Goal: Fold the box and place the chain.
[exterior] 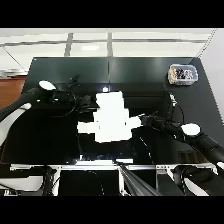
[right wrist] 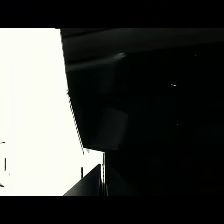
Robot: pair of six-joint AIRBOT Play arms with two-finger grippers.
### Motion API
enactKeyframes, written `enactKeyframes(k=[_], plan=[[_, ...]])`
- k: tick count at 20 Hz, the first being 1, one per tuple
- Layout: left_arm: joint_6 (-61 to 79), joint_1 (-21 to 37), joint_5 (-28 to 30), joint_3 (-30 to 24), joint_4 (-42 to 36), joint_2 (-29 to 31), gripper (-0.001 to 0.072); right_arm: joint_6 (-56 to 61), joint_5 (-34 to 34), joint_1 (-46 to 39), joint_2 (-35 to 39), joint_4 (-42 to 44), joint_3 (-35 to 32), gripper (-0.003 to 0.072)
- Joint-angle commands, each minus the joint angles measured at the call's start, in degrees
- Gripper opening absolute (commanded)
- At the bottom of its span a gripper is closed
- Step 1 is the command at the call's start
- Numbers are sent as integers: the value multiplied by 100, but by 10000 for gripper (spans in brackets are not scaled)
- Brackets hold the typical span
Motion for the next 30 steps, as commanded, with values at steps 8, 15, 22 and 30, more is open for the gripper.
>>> enactKeyframes(k=[8,15,22,30], plan=[[1827,-654,-2638,1639,249,-1762,453,-2,173,26,2,-2,-2,15],[2072,-636,-2594,2068,992,-1762,116,-4,197,26,2,-31,-2,15],[1805,-634,-2745,2035,994,-1543,19,-129,1661,-389,2,-2365,857,707],[4843,-1156,951,-748,387,949,24,-140,2555,-1126,2,-3707,1703,706]])
